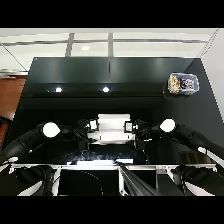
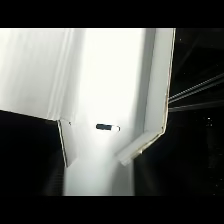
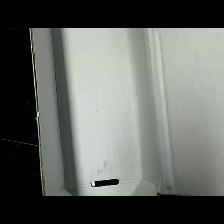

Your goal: Fold the box and place the chain.

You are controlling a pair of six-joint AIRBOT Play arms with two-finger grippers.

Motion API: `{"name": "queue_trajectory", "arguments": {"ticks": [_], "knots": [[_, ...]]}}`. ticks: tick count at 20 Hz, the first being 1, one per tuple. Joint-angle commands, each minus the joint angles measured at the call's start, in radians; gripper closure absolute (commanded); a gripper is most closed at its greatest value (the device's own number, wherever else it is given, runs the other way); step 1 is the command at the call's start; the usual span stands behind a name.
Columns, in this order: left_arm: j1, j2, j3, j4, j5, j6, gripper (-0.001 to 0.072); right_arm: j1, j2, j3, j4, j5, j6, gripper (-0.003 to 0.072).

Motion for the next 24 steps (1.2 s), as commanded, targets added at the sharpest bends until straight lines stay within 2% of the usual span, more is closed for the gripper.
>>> {"name": "queue_trajectory", "arguments": {"ticks": [1,3,4,5,10,13,17,22,24], "knots": [[-0.004,-0.005,0.0,-0.023,-0.018,0.002,0.0378,0.0,0.0,0.0,0.0,0.0,0.0,0.05],[-0.004,-0.005,0.0,-0.047,-0.017,0.002,0.0382,0.0,0.0,0.0,0.0,0.0,0.001,0.05],[-0.004,-0.006,0.0,-0.059,-0.017,0.002,0.0461,0.0,0.0,0.0,0.0,0.0,0.0,0.05],[-0.005,-0.006,0.0,-0.065,-0.017,0.002,0.049,0.0,0.0,0.0,0.0,0.0,0.001,0.05],[-0.008,-0.013,0.0,-0.08,-0.009,0.003,0.049,0.0,0.0,0.0,0.0,0.0,0.0,0.05],[-0.031,-0.038,0.0,-0.09,0.031,0.002,0.049,0.0,0.0,-0.001,0.0,0.0,0.0,0.05],[-0.045,-0.044,0.006,-0.211,0.043,0.003,0.049,0.0,0.0,-0.001,0.0,0.0,0.0,0.05],[-0.049,-0.053,0.007,-0.22,0.043,0.003,0.049,0.0,0.0,0.0,0.0,0.0,0.0,0.05],[-0.056,-0.069,0.007,-0.266,0.042,0.012,0.049,0.0,0.0,-0.001,0.0,0.0,0.001,0.05]]}}
